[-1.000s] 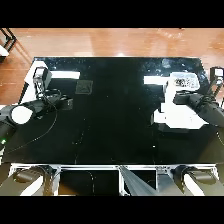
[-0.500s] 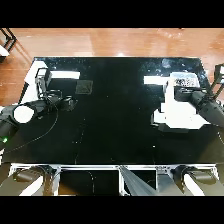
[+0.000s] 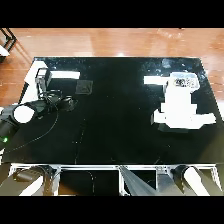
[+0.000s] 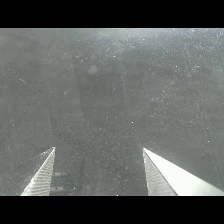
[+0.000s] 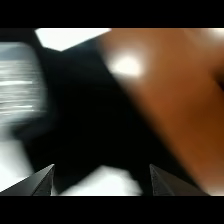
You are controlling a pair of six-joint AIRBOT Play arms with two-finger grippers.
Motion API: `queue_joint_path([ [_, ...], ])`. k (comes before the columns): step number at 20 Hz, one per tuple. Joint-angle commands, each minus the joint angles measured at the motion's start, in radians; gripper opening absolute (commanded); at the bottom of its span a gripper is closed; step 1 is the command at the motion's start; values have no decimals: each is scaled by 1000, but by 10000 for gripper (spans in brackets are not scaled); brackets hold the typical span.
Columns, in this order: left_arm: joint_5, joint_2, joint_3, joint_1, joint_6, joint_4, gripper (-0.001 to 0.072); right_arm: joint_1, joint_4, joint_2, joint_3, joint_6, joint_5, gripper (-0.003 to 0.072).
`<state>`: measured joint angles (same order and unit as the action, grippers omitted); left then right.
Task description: Fold the box and place the chain.
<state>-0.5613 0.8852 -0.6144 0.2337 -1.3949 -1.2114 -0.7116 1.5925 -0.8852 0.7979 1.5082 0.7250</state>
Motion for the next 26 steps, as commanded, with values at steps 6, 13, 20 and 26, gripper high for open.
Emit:
queue_joint_path([
  [6, 0, 1, 0, 0, 0, 0, 635, -541, 665, -436, 133, 663, 587, 697],
  [13, 0, 1, 0, 0, 0, 0, 635, -415, 658, -819, 453, 715, 785, 698],
  [20, 0, 0, 0, 0, 0, 0, 635, -242, 610, -992, 599, 672, 982, 697],
  [26, -4, 0, 0, 0, 0, 0, 634, -204, 496, -992, 599, 645, 975, 523],
])
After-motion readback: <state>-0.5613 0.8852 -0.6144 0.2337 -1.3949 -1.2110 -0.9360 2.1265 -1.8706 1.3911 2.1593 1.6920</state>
